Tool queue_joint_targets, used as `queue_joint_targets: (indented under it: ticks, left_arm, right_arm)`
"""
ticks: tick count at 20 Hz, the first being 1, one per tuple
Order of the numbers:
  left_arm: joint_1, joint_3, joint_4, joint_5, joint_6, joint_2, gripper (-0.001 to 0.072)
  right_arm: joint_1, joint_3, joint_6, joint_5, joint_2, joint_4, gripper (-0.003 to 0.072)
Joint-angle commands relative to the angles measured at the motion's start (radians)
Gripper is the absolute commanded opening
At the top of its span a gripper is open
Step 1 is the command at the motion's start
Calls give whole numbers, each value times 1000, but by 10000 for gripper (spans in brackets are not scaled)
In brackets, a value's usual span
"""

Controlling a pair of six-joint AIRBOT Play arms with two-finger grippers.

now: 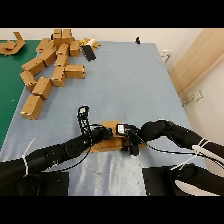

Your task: Fold the box.

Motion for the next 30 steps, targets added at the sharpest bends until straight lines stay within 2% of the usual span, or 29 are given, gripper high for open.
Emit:
queue_joint_targets:
  ticks: [1,19,27,30]
  left_arm:
    - [0,1,0,1,0,0,11]
    - [2,1,-4,0,-18,-1,12]
    - [135,1,-8,-340,-18,-48,12]
    - [150,2,-7,-360,-17,-48,12]
  right_arm:
    - [0,0,0,-2,0,0,573]
    - [0,0,0,-3,0,0,573]
    - [0,0,0,-3,0,0,573]
    - [0,0,0,-3,0,0,573]
